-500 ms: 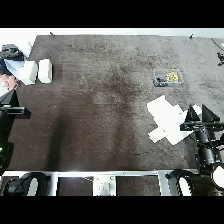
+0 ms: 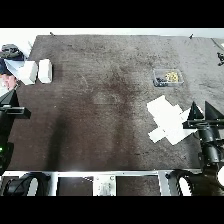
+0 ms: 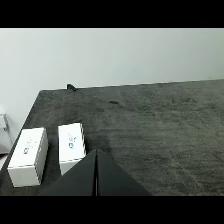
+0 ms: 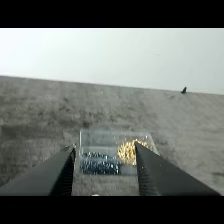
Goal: Fold the box and place the chain.
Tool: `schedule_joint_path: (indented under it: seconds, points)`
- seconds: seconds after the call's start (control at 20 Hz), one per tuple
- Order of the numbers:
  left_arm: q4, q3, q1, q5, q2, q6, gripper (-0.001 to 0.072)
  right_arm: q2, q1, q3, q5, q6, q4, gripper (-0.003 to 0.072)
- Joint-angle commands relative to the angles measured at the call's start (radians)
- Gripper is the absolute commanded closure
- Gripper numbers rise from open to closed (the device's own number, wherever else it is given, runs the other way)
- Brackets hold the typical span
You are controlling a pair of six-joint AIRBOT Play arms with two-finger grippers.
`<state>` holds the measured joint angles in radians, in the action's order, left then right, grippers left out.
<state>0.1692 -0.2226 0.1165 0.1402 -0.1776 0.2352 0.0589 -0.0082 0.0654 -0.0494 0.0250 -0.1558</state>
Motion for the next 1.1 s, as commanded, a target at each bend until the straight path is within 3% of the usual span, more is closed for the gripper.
schedule_joint_path:
  seconds: [0.0, 0.15, 0.25, 0.3, 0.45, 0.6, 0.75, 0.9, 1.05]
  points:
    - [0.000, 0.000, -0.001, 0.000, 0.000, 0.000, 0.0697, -0.106, -0.002, 0.103, 0.000, 0.000, 0.013, 0.0273]
    - [0.000, 0.000, -0.001, 0.000, 0.000, 0.000, 0.0697, -0.322, -0.002, 0.255, -0.015, -0.001, 0.033, 0.0273]
    - [0.000, 0.000, 0.000, -0.001, 0.000, 0.000, 0.0697, -0.484, -0.006, 0.358, -0.003, 0.000, 0.033, 0.0202]
    - [0.000, 0.000, -0.001, 0.000, 0.000, 0.000, 0.0697, -0.568, -0.018, 0.407, 0.028, -0.001, 0.033, 0.0202]
    - [0.000, 0.000, -0.001, 0.000, 0.000, 0.000, 0.0697, -0.780, -0.171, 0.529, 0.356, 0.080, 0.006, 0.0202]
    - [0.000, 0.000, -0.001, 0.000, 0.000, 0.000, 0.0697, -0.970, -0.430, 0.666, 0.808, 0.312, -0.192, 0.0201]
    - [0.000, 0.000, -0.001, 0.000, 0.000, 0.000, 0.0697, -1.129, -0.649, 0.835, 1.124, 0.470, -0.323, 0.0201]
    - [0.000, 0.000, -0.001, 0.000, 0.000, 0.000, 0.0697, -1.276, -0.783, 1.019, 1.296, 0.476, -0.375, 0.0202]
    - [0.000, 0.000, -0.001, 0.000, 0.000, 0.000, 0.0697, -1.415, -0.814, 1.188, 1.378, 0.495, -0.520, 0.0202]
